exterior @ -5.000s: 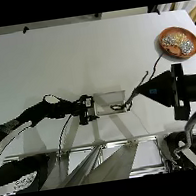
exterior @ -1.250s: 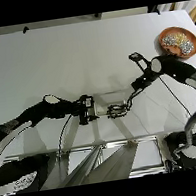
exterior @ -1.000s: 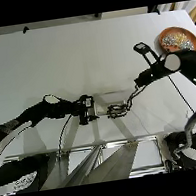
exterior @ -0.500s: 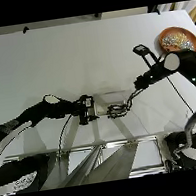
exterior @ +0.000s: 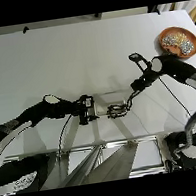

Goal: Fold the box and place the chain.

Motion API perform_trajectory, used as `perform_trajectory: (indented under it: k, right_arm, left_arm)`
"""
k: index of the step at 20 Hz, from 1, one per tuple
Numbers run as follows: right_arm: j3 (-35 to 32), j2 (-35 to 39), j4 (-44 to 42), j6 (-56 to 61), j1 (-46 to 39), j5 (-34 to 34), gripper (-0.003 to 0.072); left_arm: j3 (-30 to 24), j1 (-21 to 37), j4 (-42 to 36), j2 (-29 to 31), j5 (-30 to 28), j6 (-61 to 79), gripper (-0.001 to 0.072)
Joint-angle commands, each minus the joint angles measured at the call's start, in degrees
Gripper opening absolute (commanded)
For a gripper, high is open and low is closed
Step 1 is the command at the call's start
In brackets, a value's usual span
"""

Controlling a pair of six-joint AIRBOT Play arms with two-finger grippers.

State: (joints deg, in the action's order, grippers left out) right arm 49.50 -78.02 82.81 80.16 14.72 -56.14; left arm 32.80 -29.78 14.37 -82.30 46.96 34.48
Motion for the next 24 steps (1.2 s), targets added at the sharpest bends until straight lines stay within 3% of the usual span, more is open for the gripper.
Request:
perform_trajectory:
  k: [1,5,7,8,9,14,24]
  right_arm:
    - [0.0,-1.6,-0.3,0.1,0.0,0.5,0.0208]
    - [0.0,-1.7,-0.3,-0.1,0.0,0.6,0.0188]
    - [0.0,-2.1,-0.3,-0.1,0.0,0.6,0.0098]
    - [0.0,-2.5,-0.3,-0.1,0.0,0.6,0.0093]
    - [0.0,-2.9,-0.3,-0.1,0.0,0.5,0.0015]
    - [0.0,-1.2,-0.5,-0.8,0.0,-1.4,0.0015]
    - [0.0,26.9,-8.7,-8.7,3.9,-9.0,0.0015]
  left_arm:
    - [0.0,0.0,0.0,0.0,0.0,0.0,0.0212]
    - [0.0,0.0,0.0,0.0,0.0,0.0,0.0212]
    - [0.0,0.0,0.0,0.0,0.0,0.0,0.0212]
    - [0.0,0.0,0.0,0.0,0.0,0.0,0.0212]
    - [0.0,0.0,0.0,0.0,0.0,0.0,0.0212]
    - [0.0,0.0,0.0,0.0,0.0,0.0,0.0212]
    - [0.0,0.0,0.0,0.0,0.0,0.0,0.0212]
